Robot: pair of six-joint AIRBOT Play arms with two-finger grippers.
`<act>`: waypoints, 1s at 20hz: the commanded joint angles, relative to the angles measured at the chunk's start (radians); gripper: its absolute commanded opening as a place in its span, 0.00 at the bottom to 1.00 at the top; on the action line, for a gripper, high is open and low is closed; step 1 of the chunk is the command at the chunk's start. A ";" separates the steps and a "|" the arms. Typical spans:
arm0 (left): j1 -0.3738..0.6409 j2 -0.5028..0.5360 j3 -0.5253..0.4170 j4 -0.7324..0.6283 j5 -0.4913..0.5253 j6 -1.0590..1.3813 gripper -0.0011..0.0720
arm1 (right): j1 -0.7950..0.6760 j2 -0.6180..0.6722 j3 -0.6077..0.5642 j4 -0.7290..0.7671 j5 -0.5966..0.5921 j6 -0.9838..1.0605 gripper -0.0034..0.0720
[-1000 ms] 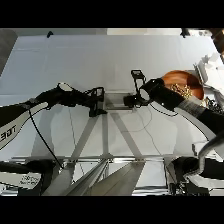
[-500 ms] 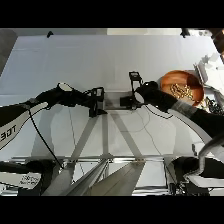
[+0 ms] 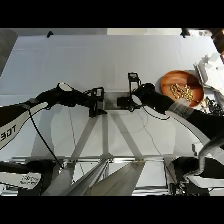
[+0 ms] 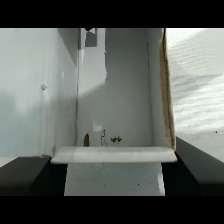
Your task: Fold the box and place the chain.
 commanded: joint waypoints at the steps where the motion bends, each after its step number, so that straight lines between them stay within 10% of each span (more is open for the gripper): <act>1: 0.000 0.000 0.000 -0.001 0.001 -0.003 0.37 | 0.002 0.074 0.003 -0.005 0.018 -0.010 0.66; 10: 0.000 0.000 0.000 -0.001 0.000 -0.003 0.37 | -0.015 0.362 0.003 -0.135 0.156 -0.193 0.66; 17: 0.000 0.000 0.000 -0.001 0.000 -0.003 0.37 | -0.338 0.380 0.002 -0.323 0.224 -0.272 0.66; 20: 0.000 0.000 0.000 -0.001 0.000 -0.003 0.37 | -0.542 0.348 0.002 -0.300 0.175 -0.294 0.90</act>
